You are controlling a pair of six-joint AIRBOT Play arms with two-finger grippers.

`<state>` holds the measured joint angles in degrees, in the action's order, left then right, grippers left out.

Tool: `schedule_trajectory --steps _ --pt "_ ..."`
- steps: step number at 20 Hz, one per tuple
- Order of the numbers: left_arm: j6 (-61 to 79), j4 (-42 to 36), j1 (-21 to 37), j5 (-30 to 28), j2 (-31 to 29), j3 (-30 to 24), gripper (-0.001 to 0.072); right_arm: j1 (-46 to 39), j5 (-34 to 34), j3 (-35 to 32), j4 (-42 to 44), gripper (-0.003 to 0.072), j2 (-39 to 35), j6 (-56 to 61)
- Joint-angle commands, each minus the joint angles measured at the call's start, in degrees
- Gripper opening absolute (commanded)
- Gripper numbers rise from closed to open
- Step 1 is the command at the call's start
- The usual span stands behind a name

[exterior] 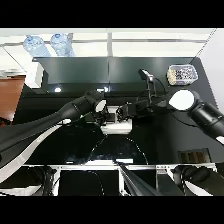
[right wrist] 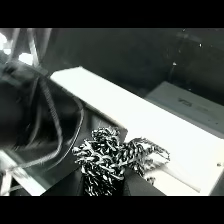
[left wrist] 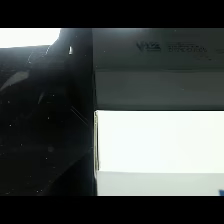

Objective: Fold the box and place the chain.

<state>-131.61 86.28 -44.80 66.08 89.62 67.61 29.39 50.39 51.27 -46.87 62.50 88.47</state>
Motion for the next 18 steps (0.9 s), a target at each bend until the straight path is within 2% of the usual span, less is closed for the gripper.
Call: schedule_trajectory --steps 1,2,3,6,11,12,13,15,18 --pt "0.0 0.0 0.0 0.0 0.0 0.0 0.0024 1.0 -3.8 -1.2 0.2 0.0052 2.9 1.2" --pt "0.0 0.0 0.0 0.0 0.0 0.0 0.0024 0.9 -3.2 -1.2 -1.0 0.0172 3.0 1.2" --pt "0.0 0.0 0.0 0.0 0.0 0.0 0.0024 0.3 -1.6 -1.2 -2.2 0.0208 2.8 1.3" --pt "0.0 0.0 0.0 0.0 0.1 0.0 0.0024 -2.7 5.9 -1.2 -3.9 0.0209 2.0 1.2" --pt "0.0 0.0 0.0 0.0 0.1 0.0 0.0024 -2.1 6.4 -1.2 -4.2 0.0209 1.6 0.4" --pt "0.0 0.0 0.0 0.0 0.1 0.0 0.0024 -1.5 6.0 -1.2 -4.3 0.0279 1.6 0.4" --pt "0.0 0.0 0.0 0.0 0.1 0.0 0.0024 -1.4 5.7 -1.2 -4.3 0.0430 1.6 0.4" --pt "0.0 0.0 0.0 0.0 0.1 0.0 0.0024 -2.1 6.2 -1.0 -4.5 0.0428 1.4 -0.5" --pt "0.0 0.0 0.0 -0.3 0.1 0.0 0.0024 -6.6 13.0 0.0 -10.4 0.0428 -2.2 -0.7"
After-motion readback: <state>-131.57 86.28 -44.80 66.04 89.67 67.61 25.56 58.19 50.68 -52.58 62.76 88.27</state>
